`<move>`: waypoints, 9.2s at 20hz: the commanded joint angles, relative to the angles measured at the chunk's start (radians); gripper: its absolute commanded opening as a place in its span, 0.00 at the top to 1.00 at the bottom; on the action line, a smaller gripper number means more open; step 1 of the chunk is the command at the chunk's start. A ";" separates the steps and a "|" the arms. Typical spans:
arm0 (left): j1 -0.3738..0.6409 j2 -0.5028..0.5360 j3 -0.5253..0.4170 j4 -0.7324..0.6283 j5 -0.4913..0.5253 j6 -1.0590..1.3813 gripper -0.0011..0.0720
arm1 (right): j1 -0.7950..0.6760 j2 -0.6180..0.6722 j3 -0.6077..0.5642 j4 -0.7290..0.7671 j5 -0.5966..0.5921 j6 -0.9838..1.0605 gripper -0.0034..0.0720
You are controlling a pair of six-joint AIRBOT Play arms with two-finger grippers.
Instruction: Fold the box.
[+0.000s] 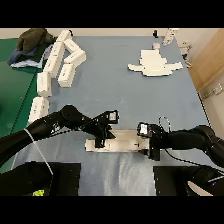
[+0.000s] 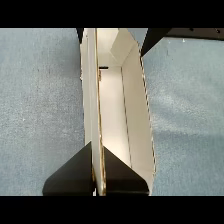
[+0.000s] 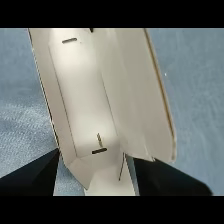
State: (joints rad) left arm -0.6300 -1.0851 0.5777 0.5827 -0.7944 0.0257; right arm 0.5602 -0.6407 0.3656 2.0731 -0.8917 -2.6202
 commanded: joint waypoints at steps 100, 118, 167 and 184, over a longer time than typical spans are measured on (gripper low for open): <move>0.095 0.297 0.002 0.374 -0.351 -0.782 0.97 | -0.072 -0.183 -0.078 0.167 0.105 -0.391 0.26; 0.000 -0.223 0.157 -0.130 0.041 -1.147 0.97 | -0.072 -0.183 -0.078 0.167 0.106 -0.391 0.26; -0.038 0.144 -0.192 -0.024 0.115 0.031 0.84 | -0.072 -0.183 -0.078 0.167 0.106 -0.391 0.26; 0.055 0.249 -0.174 0.228 -0.019 -0.150 0.71 | -0.072 -0.183 -0.078 0.167 0.105 -0.391 0.26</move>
State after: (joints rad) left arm -0.5877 -0.8749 0.4042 0.7658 -0.7525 -0.0944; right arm 0.4885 -0.8242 0.2867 2.2402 -0.7864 -3.0119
